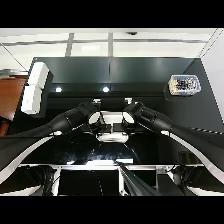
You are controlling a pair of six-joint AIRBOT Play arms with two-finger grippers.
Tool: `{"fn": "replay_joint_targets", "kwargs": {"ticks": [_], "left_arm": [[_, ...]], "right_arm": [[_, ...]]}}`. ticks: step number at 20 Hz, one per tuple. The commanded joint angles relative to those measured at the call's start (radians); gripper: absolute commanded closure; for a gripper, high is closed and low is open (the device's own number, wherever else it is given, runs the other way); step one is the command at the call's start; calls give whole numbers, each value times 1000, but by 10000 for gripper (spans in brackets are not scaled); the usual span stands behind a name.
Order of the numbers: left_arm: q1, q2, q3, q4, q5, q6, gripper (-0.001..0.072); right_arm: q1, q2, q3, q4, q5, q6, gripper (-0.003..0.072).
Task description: Fold the box and place the chain.
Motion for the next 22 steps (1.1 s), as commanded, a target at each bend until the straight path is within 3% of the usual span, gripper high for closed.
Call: {"fn": "replay_joint_targets", "kwargs": {"ticks": [1, 10, 11, 12, 13, 22], "left_arm": [[1, 0, 0, 0, -2, 2, 678], [1, 0, 0, 0, -1, 2, 678], [1, 0, 0, 0, 0, 2, 678], [1, 0, 0, 0, -1, 2, 678], [1, 0, 0, 0, 0, 2, 678], [1, 0, 0, 4, 0, 1, 679]], "right_arm": [[1, -1, 0, 0, 0, 1, 662], [0, 2, 0, -1, 22, -6, 651], [0, 2, 0, -3, 30, -9, 579], [0, 2, 0, -2, 33, -18, 314], [0, 2, 0, -2, 34, -23, 283], [0, 69, 0, -10, 31, -105, 283]]}}
